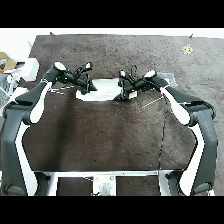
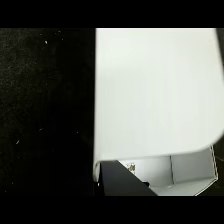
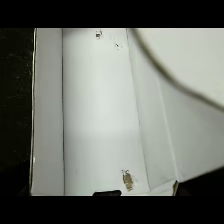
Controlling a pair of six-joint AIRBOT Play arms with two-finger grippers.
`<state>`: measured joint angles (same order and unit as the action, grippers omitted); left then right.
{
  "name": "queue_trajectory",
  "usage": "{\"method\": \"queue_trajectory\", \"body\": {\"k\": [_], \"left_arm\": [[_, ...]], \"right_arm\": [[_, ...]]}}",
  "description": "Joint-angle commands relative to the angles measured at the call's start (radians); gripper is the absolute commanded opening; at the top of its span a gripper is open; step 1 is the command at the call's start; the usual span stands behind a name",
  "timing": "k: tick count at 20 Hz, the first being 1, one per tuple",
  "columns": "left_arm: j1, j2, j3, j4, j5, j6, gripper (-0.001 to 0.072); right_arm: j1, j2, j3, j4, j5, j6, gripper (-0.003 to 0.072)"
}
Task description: Fold the box and place the chain.
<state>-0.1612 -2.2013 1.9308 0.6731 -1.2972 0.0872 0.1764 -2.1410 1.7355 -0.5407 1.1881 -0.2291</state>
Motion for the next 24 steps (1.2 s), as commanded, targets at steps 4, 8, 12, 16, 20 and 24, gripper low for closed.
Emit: {"method": "queue_trajectory", "body": {"k": [4, 8, 12, 16, 20, 24], "left_arm": [[0.001, 0.0, 0.001, -0.001, 0.0, 0.0, 0.0011], [0.001, 0.0, 0.001, -0.001, 0.0, 0.0, 0.0011], [0.001, 0.0, 0.001, -0.001, 0.0, 0.0, 0.0011], [0.001, 0.0, 0.001, -0.001, 0.0, 0.0, 0.0011], [0.001, 0.0, 0.001, -0.001, 0.0, 0.0, 0.0012], [0.001, 0.0, 0.001, -0.001, 0.0, 0.0, 0.0011]], "right_arm": [[0.005, -0.004, 0.001, 0.006, 0.003, -0.011, 0.0567], [0.005, -0.017, 0.001, 0.006, 0.0, -0.011, 0.0561], [0.005, -0.018, 0.001, -0.014, -0.007, -0.01, 0.0505], [0.005, -0.018, 0.001, -0.036, -0.015, -0.01, 0.0425], [0.005, -0.018, 0.001, -0.035, -0.015, -0.01, 0.0426], [0.005, -0.018, 0.001, -0.035, -0.015, -0.01, 0.0426]]}}
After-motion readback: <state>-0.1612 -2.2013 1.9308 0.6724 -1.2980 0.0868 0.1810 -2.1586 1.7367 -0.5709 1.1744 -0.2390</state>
